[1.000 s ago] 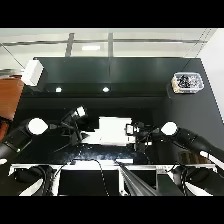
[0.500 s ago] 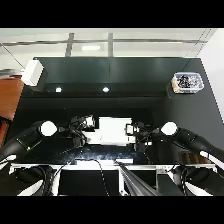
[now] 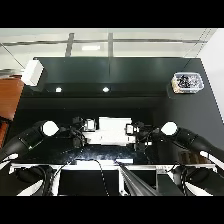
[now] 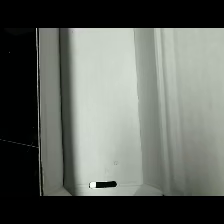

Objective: Fold the box and place the chain.

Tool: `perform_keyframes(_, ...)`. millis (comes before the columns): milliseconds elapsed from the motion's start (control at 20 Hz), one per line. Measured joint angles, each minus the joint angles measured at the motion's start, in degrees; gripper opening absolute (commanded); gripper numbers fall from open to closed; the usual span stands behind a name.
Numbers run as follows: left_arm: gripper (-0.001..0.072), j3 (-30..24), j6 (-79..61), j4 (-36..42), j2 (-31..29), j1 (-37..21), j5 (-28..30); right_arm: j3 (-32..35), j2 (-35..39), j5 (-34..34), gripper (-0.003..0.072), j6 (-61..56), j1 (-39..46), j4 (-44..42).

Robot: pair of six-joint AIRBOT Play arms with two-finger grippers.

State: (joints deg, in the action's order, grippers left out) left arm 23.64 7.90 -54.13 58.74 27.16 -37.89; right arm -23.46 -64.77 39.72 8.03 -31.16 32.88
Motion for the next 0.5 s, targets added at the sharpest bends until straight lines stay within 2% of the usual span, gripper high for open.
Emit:
perform_keyframes(150,0.0553,0.17,-0.44,2.6,0.02,0.0,0.09,0.0,0.0,-0.04,0.039,-0.02,0.0,-0.02)
perform_keyframes(300,0.0553,1.25,-0.57,4.94,0.02,0.0,-2.97,0.0,0.0,-0.02,0.039,-0.02,0.0,0.0)
perform_keyframes(400,0.0478,1.84,-0.63,5.81,0.02,0.0,-5.14,0.0,0.0,0.0,0.039,0.0,0.0,0.0)
perform_keyframes(500,0.0478,2.19,-0.61,6.29,0.02,0.0,-6.38,0.0,0.0,0.02,0.039,0.0,0.0,0.0)
